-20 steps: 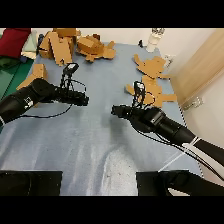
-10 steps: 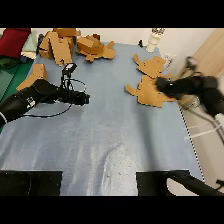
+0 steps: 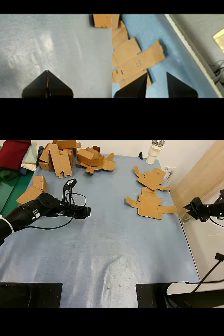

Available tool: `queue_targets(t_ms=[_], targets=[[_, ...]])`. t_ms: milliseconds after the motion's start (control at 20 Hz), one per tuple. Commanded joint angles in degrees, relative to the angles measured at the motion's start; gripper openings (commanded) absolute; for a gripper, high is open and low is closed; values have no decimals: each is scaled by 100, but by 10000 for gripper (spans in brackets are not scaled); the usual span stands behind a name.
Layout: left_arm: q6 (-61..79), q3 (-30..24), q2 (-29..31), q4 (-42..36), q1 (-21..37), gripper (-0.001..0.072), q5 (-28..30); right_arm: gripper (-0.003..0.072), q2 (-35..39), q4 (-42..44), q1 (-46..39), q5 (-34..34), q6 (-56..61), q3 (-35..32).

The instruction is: Fold the box.

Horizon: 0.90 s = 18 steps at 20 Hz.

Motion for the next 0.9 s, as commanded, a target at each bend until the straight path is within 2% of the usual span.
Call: queue_targets(t_ms=[0, 200, 450, 850], targets=[[-17, 4, -22, -278, 4, 16, 72, 387, -988, 933, -304, -540, -1123, 608], [-20, 4, -22, -293, 4, 16, 70, 387, -1532, 935, -109, -520, -1349, 1169], [-22, 4, -22, -293, 4, 16, 63, 387, -1943, 938, -17, -490, -1416, 1552], [-129, 4, -22, -295, 4, 16, 59, 386, -2144, 933, 234, -570, -1482, 1556]])
